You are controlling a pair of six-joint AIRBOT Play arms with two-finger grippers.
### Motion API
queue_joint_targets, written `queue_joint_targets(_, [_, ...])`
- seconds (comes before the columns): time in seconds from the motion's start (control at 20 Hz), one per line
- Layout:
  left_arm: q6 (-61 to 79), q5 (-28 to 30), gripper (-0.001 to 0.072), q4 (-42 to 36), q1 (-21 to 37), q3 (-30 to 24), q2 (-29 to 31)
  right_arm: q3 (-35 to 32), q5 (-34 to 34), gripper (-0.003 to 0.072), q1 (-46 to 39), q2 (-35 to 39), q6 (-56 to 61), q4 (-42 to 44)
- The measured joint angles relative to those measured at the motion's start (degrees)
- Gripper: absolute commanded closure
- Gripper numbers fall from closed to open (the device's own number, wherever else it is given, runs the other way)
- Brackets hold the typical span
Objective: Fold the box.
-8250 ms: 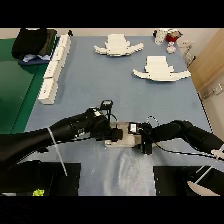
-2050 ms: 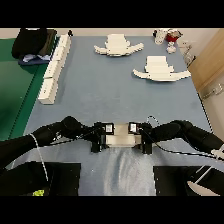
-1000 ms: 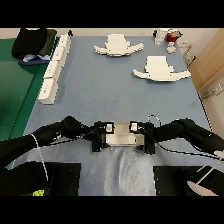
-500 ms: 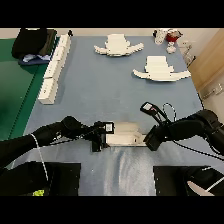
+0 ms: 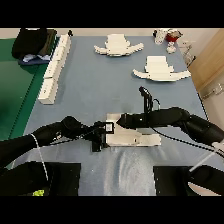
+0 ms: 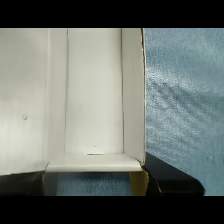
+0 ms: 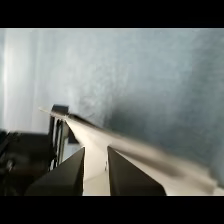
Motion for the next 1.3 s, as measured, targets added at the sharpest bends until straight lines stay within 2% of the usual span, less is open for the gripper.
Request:
queue_joint_targets(0.3, [-0.02, -0.02, 0.0254, -0.02, 0.02, 0.02, 0.02, 1.01, 3.69, 0.0468, -0.59, -10.43, 0.92, 0.22])
queue_joint_targets(0.55, [-0.02, -0.02, 0.0254, -0.02, 0.02, 0.0, 0.02, 1.44, 3.93, 0.0468, -0.59, -11.93, -0.44, -0.17])
queue_joint_targets(0.85, [0.02, 0.0, 0.0254, 0.0, 0.02, 0.02, 0.02, 2.78, 1.07, 0.0468, -0.59, -4.15, -3.85, -6.25])
queue_joint_targets(0.95, [0.02, -0.02, 0.0254, 0.0, 0.0, 0.02, 0.02, 2.95, -3.61, 0.0467, -0.59, 0.44, -6.6, -11.02])
queue_joint_targets(1.1, [0.02, -0.02, 0.0254, 0.0, 0.02, 0.02, 0.02, 2.25, -14.82, 0.046, -0.59, 7.54, -15.23, -17.66])
queue_joint_targets(1.15, [0.02, -0.02, 0.0254, 0.0, 0.02, 0.02, 0.02, 1.49, -19.02, 0.0447, -0.59, 9.86, -18.91, -19.21])
queue_joint_targets(1.2, [0.02, -0.02, 0.0254, 0.0, 0.0, 0.02, 0.02, 0.52, -22.56, 0.0376, -0.59, 11.89, -22.14, -20.59])
queue_joint_targets(1.25, [0.02, -0.04, 0.0254, 0.0, 0.02, 0.02, 0.02, -0.79, -25.75, 0.0231, -0.59, 13.99, -25.35, -22.34])
queue_joint_targets(1.3, [0.02, -0.02, 0.0254, 0.0, 0.02, 0.02, 0.02, -2.1, -27.82, 0.0156, -0.59, 15.72, -28.06, -24.15])
